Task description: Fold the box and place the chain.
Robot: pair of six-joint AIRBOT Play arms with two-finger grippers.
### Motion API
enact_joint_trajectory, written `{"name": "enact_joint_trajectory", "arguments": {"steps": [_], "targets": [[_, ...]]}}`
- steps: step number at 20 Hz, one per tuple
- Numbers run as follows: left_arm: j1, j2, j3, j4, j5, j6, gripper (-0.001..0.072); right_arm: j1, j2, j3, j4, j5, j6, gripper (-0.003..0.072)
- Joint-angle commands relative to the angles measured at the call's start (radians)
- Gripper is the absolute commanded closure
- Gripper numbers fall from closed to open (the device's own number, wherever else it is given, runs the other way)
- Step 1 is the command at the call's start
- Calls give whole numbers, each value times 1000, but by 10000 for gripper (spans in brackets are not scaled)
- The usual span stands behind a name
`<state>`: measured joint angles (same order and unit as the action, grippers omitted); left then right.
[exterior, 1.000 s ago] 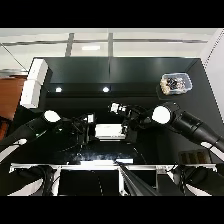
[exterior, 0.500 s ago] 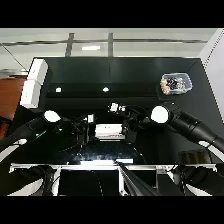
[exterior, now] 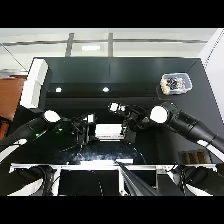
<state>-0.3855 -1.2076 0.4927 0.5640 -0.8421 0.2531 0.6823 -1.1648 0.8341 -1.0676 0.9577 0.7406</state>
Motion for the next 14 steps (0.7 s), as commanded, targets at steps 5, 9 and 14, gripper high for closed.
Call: {"name": "enact_joint_trajectory", "arguments": {"steps": [5, 9, 14], "targets": [[0, -1, 0, 0, 0, 1, 267, 1, -17, 0, 0, 3, 5, 309], [0, -1, 0, 0, 0, 1, 267, 1, -18, 0, 0, 20, 5, 309], [0, -1, 0, 0, 0, 1, 267, -2, -5, 1, -6, 26, 19, 309]]}}
